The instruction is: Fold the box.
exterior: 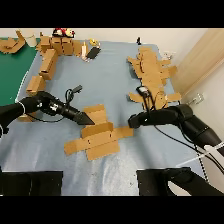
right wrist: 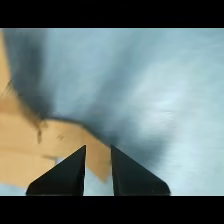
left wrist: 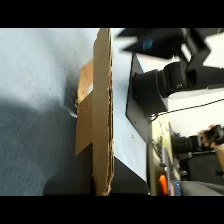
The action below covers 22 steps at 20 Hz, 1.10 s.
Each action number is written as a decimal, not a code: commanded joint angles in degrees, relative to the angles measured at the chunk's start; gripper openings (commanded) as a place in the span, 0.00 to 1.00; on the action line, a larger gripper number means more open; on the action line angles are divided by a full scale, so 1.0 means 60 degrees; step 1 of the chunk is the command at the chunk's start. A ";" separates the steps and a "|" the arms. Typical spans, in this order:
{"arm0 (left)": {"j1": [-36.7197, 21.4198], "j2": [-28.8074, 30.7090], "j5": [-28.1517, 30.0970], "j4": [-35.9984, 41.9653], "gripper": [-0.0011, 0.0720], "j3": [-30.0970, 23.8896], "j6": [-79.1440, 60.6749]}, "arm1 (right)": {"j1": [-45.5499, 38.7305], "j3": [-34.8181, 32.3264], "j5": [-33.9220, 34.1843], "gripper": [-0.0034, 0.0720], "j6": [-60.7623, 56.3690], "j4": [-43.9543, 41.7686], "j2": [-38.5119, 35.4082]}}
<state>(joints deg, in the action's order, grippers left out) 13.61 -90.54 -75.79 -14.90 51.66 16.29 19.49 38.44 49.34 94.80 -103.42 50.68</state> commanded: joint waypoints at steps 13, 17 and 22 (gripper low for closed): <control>0.1759 0.0674 0.1643 -0.0772 0.03 0.0892 -0.1865 | -0.0557 0.0750 0.0000 0.05 -0.1905 0.0404 0.0419; 0.1902 0.0554 0.1974 -0.0776 0.03 0.0892 -0.2011 | -0.0557 0.0750 -0.0066 0.05 -0.1905 0.0284 0.0696; 0.1927 0.0197 0.1869 -0.0761 0.03 0.0889 -0.1996 | -0.0557 0.0750 -0.0186 0.05 -0.1902 0.0273 0.0710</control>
